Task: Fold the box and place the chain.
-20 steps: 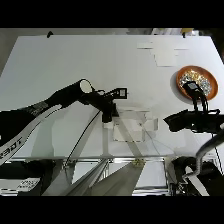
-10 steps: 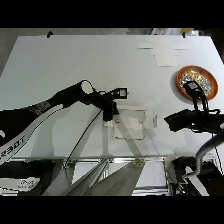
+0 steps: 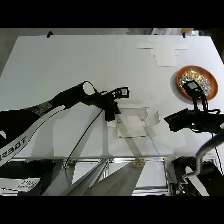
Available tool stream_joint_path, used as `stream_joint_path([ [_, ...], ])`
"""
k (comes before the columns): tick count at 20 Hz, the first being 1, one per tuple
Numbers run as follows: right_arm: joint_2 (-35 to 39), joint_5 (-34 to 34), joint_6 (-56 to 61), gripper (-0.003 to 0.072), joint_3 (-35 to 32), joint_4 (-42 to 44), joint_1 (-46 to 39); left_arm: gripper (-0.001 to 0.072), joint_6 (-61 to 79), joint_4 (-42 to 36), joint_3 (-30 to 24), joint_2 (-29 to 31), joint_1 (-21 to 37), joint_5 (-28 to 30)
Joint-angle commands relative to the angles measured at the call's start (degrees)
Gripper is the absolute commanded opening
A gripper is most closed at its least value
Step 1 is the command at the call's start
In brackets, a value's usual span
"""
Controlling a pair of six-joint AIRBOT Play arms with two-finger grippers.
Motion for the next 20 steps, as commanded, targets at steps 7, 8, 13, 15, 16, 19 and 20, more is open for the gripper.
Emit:
stream_joint_path([
  [7, 0.0, 0.0, -1.6, 0.0342, 0.1, 0.0, 0.0, 0.0001, -1.1, 0.5, -0.2, 0.0, -0.7, 1.2],
  [8, 0.0, 0.0, -1.6, 0.0342, 0.1, 0.0, 0.0, 0.0002, -1.1, 0.5, -0.2, 0.0, -0.7, 0.9],
  [13, 0.0, 0.0, -1.6, 0.0341, 0.1, 0.0, 0.0, 0.0011, -1.1, 0.5, -0.2, 0.0, -0.7, 0.4],
  [15, 0.0, 0.0, -2.2, 0.034, 0.1, 0.0, 0.0, 0.0011, -1.1, 0.5, -0.2, 0.0, -0.7, 0.4],
  [16, 0.0, 0.0, -3.5, 0.0339, 0.1, 0.1, 0.0, 0.0011, -1.1, 0.5, -0.2, 0.0, -0.7, 0.4],
  [19, 0.0, -1.0, -5.0, 0.0238, 0.1, 0.3, 0.0, 0.001, -1.1, 0.4, -0.2, 0.0, -0.7, 0.4],
  [20, 0.0, -1.5, -7.1, 0.0156, 0.1, 0.9, 0.0, 0.0011, -1.1, 0.4, -0.2, 0.0, -0.7, 0.4],
])
